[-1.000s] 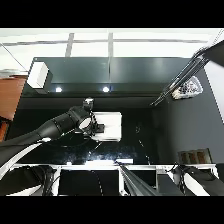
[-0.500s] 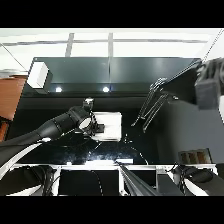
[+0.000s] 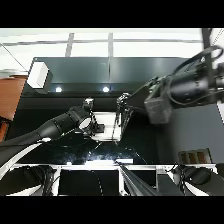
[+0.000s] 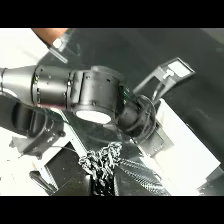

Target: Fold the box and place the chain.

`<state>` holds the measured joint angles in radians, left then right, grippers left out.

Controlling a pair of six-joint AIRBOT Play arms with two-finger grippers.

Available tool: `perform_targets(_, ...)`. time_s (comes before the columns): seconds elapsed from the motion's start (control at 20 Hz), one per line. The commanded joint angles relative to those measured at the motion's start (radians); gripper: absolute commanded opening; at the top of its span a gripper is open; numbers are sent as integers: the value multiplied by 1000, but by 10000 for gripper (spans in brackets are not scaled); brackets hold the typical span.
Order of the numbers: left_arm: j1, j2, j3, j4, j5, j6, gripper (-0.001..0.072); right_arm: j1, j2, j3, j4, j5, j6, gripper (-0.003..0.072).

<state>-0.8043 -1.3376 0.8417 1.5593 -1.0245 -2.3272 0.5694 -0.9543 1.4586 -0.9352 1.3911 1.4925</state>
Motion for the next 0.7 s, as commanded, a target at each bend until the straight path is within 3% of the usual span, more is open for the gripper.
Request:
perform_targets(0.0,0,-1,0,0,0,0,30,27,-16,-63,0,-63,3,22)
perform_targets(0.25,0,-1,0,0,-1,0,31,27,-23,-189,38,-173,2,22)
perform_targets(0.45,0,-1,0,0,-1,0,30,27,-38,-201,63,-272,2,22)
perform_targets(0.65,0,-1,0,0,-1,0,30,27,-42,-233,64,-265,3,22)
